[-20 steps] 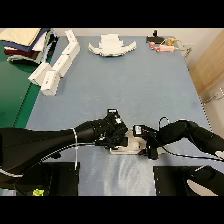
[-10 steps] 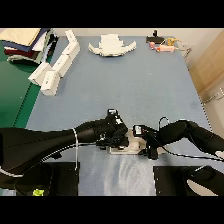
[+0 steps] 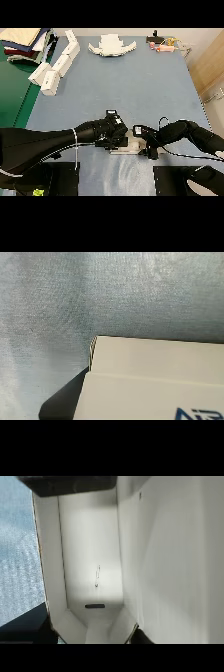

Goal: Fold the box.

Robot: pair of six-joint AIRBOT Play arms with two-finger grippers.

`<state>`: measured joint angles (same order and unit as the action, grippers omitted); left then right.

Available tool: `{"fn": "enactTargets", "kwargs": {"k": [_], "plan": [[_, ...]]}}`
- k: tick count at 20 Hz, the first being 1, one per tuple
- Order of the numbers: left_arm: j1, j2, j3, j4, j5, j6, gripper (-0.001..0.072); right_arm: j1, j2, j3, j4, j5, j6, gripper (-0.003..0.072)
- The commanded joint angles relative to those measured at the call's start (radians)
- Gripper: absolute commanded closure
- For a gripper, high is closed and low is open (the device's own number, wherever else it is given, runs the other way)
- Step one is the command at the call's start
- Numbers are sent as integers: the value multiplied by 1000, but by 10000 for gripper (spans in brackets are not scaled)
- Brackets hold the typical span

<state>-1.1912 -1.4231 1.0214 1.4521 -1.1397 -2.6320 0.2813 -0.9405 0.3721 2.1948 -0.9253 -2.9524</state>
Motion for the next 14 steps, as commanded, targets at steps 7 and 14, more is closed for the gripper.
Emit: {"fn": "enactTargets", "kwargs": {"k": [7, 14], "plan": [[0, 2, 1, -1, 3, -13, 105, 0, 1, 1, 0, 0, 2, 205], [2, 137, 39, 23, -167, 25, 104, 0, 1, 1, 0, 0, 2, 205]]}}
